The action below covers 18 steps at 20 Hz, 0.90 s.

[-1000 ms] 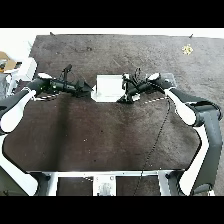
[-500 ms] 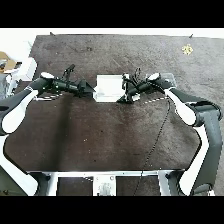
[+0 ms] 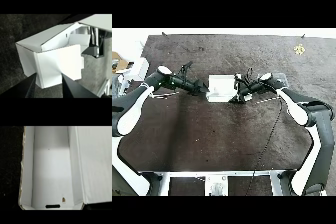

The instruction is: Fold the box and place the chain.

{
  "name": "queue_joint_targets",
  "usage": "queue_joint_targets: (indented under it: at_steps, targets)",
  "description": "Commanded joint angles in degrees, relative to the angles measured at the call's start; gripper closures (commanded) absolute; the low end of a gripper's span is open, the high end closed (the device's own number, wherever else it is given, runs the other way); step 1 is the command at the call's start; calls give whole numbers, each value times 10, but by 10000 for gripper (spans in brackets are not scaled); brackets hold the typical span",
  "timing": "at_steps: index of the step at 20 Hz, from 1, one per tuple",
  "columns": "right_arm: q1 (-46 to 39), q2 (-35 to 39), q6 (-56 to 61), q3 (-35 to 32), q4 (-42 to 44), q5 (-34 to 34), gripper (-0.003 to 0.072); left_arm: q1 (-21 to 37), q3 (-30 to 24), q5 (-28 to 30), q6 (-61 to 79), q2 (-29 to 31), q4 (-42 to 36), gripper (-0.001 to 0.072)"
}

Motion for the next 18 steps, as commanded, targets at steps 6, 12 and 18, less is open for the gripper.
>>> queue_joint_targets:
  at_steps: [6,12,18]
  targets:
    - [1,0,0,0,0,0,270,-61,72,20,-165,0,181,365]
    - [1,0,0,0,0,0,270,-101,103,38,-255,0,299,365]
    - [1,0,0,0,0,0,270,-126,107,55,-290,-1,341,365]
